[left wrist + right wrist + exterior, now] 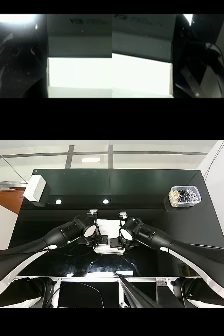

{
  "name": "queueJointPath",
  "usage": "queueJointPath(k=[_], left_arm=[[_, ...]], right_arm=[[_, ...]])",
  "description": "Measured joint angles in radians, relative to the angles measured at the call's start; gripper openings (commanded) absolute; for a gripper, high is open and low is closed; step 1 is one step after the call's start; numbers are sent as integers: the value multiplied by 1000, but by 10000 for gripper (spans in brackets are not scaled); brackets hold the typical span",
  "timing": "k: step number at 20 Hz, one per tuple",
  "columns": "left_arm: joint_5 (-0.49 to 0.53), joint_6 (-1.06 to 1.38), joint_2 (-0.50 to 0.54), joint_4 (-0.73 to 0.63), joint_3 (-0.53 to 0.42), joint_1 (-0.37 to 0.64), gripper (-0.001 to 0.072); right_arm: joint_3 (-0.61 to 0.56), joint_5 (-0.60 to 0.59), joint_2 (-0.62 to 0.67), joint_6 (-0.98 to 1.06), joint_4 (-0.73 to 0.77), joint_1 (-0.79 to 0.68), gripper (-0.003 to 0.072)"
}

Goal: Fold the box and place the chain.

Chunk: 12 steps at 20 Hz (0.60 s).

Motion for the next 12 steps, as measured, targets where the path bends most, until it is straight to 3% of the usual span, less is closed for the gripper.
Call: queueJointPath(k=[12], left_arm=[[-2,0,0,0,0,0,28]], right_arm=[[4,-32,-7,16,-18,-8,198]])
